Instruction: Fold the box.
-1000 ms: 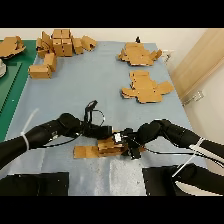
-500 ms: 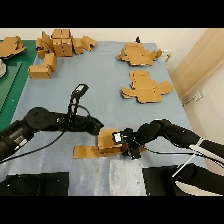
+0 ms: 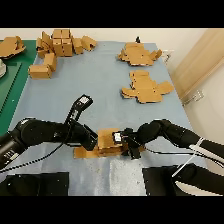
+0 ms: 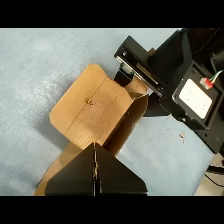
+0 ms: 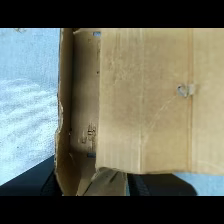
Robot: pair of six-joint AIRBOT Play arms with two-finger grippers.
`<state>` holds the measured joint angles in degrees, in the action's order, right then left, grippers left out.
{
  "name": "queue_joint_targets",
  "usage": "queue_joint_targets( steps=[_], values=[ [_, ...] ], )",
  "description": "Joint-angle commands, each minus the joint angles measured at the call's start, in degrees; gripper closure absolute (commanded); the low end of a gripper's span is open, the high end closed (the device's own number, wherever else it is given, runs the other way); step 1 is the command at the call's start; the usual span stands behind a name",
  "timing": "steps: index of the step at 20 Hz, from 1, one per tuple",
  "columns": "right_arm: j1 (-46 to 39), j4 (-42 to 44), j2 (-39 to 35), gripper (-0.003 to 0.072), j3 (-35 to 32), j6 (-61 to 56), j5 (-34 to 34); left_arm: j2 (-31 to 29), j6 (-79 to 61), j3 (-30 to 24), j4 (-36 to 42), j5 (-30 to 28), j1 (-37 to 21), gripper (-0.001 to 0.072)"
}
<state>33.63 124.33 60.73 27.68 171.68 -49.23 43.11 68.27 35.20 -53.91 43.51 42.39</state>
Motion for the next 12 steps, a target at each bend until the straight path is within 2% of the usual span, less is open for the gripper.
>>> queue_joint_targets(
  steps=[1, 3, 6, 11, 12],
  values=[
    [0.1, 1.1, -0.1, 0.0171, 0.0, -0.2, 0.8, -0.2, 1.7, -0.2, -3.2, 0.2, 0.9, 0.0699],
    [0.1, 4.2, -0.1, 0.0172, 0.0, -0.2, 1.4, -0.2, 1.6, -0.4, -3.6, 0.0, 0.9, 0.0699],
    [0.0, 3.9, -0.1, 0.0168, 0.0, -0.2, 1.6, -0.2, 1.5, -0.4, -6.9, 0.0, 0.9, 0.0699],
    [0.0, 3.8, -0.1, 0.0166, 0.0, -0.2, 2.7, -0.2, 1.1, -0.4, -7.8, 0.0, 0.9, 0.0699],
    [0.0, 3.8, -0.1, 0.0138, 0.0, -0.3, 2.7, -0.2, 1.2, -0.4, -7.8, 0.0, 0.9, 0.0699]
  ],
)
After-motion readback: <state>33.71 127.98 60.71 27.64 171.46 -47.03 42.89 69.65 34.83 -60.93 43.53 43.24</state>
